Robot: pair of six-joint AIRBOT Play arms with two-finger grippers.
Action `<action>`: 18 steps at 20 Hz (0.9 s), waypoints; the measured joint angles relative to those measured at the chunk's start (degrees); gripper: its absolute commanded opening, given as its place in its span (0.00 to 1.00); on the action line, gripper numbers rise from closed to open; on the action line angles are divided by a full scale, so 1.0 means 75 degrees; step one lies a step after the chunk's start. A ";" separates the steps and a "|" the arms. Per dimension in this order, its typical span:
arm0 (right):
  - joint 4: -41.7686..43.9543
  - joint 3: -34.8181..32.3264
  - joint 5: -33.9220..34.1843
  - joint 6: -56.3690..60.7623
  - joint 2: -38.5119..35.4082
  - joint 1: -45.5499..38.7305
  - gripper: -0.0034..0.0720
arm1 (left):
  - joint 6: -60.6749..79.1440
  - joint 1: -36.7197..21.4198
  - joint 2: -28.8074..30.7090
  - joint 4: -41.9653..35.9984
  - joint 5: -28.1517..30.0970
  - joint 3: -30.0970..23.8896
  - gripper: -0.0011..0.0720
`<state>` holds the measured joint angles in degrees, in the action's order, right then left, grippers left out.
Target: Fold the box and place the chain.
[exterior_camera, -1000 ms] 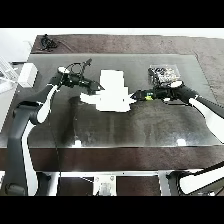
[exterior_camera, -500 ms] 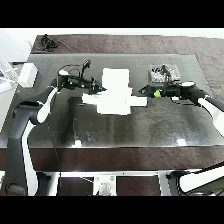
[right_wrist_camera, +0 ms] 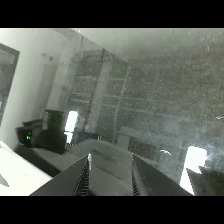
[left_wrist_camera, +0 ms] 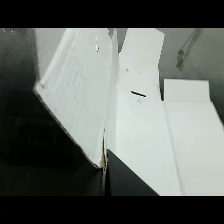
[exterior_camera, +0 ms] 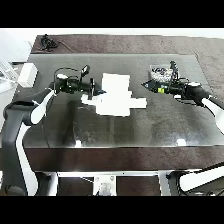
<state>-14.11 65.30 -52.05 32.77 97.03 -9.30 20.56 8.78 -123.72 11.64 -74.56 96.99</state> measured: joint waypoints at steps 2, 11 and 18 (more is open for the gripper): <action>0.0032 0.0000 0.0000 -0.0079 0.0000 -0.0003 0.47 | 0.0326 -0.0003 0.0157 0.0003 0.0248 -0.0248 0.03; 0.0073 0.0000 -0.0006 -0.0338 0.0000 -0.0003 0.47 | 0.0831 -0.0157 0.0329 -0.0210 0.0475 -0.0548 0.03; 0.0079 0.0000 -0.0006 -0.0399 0.0000 0.0000 0.47 | 0.1393 -0.0262 0.0323 -0.0490 0.0490 -0.0784 0.04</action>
<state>-13.52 65.30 -52.10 29.78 97.03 -9.30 31.00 6.81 -121.30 7.97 -70.89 91.11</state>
